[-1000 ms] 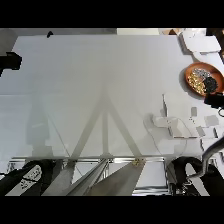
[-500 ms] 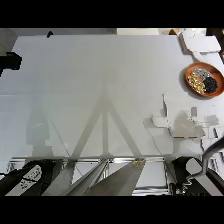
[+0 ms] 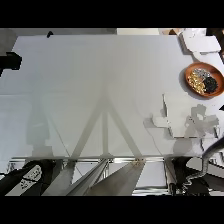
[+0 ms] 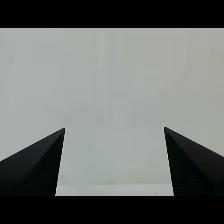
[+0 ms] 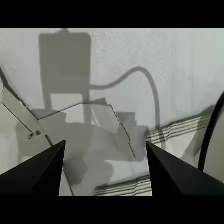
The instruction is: Fold the box and place the chain.
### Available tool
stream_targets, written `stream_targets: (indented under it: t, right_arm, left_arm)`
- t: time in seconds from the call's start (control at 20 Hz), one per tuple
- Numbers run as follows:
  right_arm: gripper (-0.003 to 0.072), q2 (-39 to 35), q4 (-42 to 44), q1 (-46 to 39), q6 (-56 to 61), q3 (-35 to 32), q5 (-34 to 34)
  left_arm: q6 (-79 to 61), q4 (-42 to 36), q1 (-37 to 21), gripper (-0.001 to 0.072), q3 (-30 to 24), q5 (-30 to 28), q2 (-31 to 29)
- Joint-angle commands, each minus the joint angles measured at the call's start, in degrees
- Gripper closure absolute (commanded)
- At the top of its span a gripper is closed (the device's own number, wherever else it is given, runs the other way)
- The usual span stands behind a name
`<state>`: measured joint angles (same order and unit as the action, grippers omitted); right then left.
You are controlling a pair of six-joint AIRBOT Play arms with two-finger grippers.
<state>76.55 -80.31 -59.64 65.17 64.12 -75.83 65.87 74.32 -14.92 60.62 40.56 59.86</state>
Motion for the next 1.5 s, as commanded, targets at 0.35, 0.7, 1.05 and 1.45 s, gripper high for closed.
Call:
stream_targets:
  t: [0.35, 0.7, 1.05, 1.45]
  right_arm:
    - [0.0188, 5.46, -3.48, -0.55, -10.12, 0.28, 1.92]
    - [0.0189, 13.49, -0.17, -0.55, -8.52, 0.28, -6.82]
    - [0.0421, 16.98, 2.14, -0.55, -8.94, 0.28, -7.61]
    - [0.0674, 16.81, 6.99, -0.22, -14.51, 0.28, -9.86]
  left_arm:
    - [-0.02, 0.02, 0.00, 0.0011, 0.04, 0.00, -0.04]
    - [-0.02, 0.02, 0.00, 0.0011, 0.04, 0.00, -0.04]
    - [-0.02, 0.02, 0.02, 0.0011, 0.04, 0.00, -0.04]
    - [-0.02, 0.02, 0.02, 0.0011, 0.04, 0.00, -0.02]
